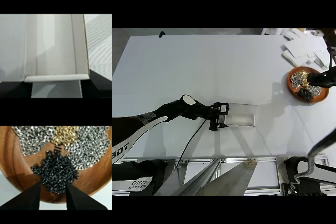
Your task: Fold the box and place the chain.
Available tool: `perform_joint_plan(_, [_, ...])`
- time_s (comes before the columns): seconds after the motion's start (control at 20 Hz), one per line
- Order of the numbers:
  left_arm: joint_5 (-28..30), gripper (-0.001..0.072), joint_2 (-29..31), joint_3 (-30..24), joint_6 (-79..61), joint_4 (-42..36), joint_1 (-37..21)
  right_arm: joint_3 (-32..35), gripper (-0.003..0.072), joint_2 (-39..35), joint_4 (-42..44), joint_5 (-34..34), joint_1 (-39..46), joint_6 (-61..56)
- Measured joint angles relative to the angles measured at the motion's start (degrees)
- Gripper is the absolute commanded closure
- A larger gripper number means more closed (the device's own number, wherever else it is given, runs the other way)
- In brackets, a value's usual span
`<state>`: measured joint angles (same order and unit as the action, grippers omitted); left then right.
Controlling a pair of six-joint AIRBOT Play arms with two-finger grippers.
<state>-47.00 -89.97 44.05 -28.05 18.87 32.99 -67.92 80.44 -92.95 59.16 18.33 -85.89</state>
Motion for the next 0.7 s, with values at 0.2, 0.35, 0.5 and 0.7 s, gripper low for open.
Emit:
perform_joint_plan(0.2, [0.0,0.0398,0.0,0.0,0.0,0.0,0.0,0.0,0.0388,3.3,0.2,-0.4,1.6,-2.0])
perform_joint_plan(0.35, [0.0,0.0398,0.0,0.0,0.0,0.0,0.0,0.0,0.0388,5.5,1.5,-0.5,2.0,-2.8])
perform_joint_plan(0.5, [0.0,0.0398,0.0,0.0,0.0,0.0,0.0,0.0,0.0389,7.6,1.9,-0.5,2.2,-4.3])
perform_joint_plan(0.7, [0.0,0.0398,0.0,0.0,0.0,0.0,0.0,0.0,0.0501,9.1,2.3,-1.1,2.3,-5.7])
